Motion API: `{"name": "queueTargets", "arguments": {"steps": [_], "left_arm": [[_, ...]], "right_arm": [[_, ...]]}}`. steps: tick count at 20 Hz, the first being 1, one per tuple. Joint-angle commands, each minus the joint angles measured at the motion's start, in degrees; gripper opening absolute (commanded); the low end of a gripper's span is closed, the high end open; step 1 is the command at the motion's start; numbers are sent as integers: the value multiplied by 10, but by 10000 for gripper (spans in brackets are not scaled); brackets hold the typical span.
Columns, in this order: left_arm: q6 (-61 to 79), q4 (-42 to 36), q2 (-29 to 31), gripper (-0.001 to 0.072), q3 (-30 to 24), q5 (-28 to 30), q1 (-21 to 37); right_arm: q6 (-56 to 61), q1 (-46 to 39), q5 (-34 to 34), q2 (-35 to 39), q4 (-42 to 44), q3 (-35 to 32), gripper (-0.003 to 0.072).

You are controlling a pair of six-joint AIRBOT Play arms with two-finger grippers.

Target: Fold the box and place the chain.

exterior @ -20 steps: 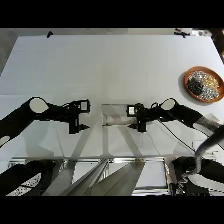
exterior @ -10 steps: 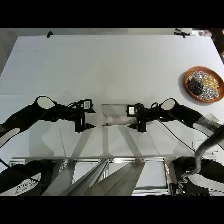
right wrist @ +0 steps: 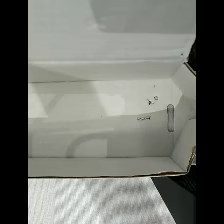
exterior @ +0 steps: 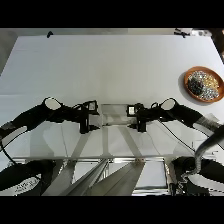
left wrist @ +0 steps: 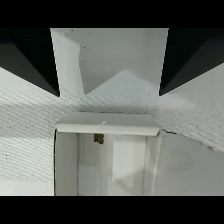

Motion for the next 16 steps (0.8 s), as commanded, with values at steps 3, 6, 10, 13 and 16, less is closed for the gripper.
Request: {"name": "queueTargets", "arguments": {"steps": [3,6,10,13,16], "left_arm": [[0,-13,-15,716,0,43,-21],[0,-15,-15,716,0,43,-21],[1,-34,-15,716,0,44,-29],[11,-37,-15,716,2,44,-30],[15,-36,-15,716,3,45,-37]], "right_arm": [[0,0,0,0,0,0,345],[0,0,0,0,0,0,345],[0,0,0,0,0,0,345],[0,0,0,0,0,0,345],[0,0,0,0,0,0,345]]}}
